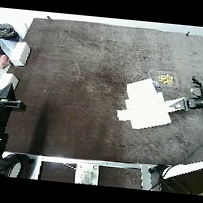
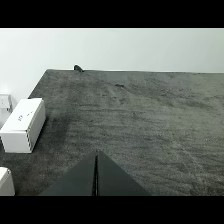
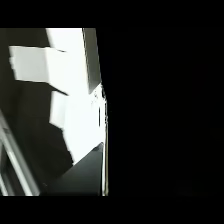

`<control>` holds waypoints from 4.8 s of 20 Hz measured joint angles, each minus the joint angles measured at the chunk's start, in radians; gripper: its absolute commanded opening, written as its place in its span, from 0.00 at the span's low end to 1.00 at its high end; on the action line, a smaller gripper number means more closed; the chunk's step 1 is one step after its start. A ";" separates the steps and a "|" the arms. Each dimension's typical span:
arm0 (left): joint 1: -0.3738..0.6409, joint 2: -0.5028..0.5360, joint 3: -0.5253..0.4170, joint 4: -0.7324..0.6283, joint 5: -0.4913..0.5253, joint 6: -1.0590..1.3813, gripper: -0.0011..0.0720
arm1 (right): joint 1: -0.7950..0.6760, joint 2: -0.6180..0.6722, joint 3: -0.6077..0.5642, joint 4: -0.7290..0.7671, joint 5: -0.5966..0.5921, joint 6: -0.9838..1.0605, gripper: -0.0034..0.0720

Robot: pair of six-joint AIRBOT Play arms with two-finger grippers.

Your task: Fold the box and place the chain.

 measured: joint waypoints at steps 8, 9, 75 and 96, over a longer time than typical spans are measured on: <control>0.000 0.000 0.000 0.000 0.000 0.000 0.03 | 0.369 0.188 -0.475 0.399 -0.373 -0.014 0.00; 0.000 0.000 0.000 0.000 0.000 0.000 0.03 | 0.438 0.209 -0.501 0.454 -0.444 -0.021 0.00; -0.031 -2.199 1.854 0.409 -1.517 -0.643 0.75 | 0.874 0.315 -0.542 0.647 -1.275 -0.146 0.00; -0.032 -2.215 1.855 0.384 -1.583 -0.603 0.03 | 0.874 0.315 -0.542 0.647 -1.279 -0.152 0.15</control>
